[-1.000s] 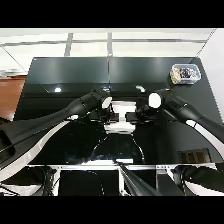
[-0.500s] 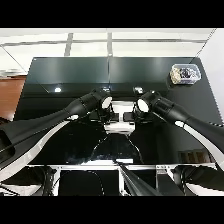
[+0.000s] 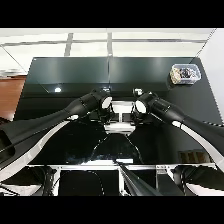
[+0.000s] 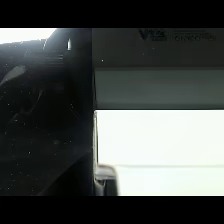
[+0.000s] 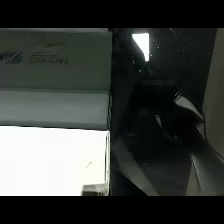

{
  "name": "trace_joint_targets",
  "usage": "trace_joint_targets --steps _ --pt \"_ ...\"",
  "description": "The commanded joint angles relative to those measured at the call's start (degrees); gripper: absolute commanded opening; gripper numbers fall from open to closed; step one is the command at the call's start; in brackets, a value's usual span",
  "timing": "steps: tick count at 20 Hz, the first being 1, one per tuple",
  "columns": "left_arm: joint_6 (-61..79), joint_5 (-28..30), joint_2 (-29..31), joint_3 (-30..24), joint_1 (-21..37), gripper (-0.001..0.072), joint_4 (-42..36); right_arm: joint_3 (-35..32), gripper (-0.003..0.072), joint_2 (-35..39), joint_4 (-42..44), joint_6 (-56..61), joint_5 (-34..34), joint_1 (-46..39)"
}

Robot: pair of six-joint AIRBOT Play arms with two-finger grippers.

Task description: Fold the box and place the chain.

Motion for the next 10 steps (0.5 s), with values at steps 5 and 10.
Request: trace_joint_targets --steps 5,10 --pt "0.1 0.2 0.0 0.0 0.1 0.0026 0.0 0.0 0.0332 -0.2 0.9 0.2 -0.3 0.0" --pt "0.1 0.1 0.0 0.0 0.1 0.0026 0.0 0.0 0.0195 -1.4 1.0 0.2 0.0 0.0"
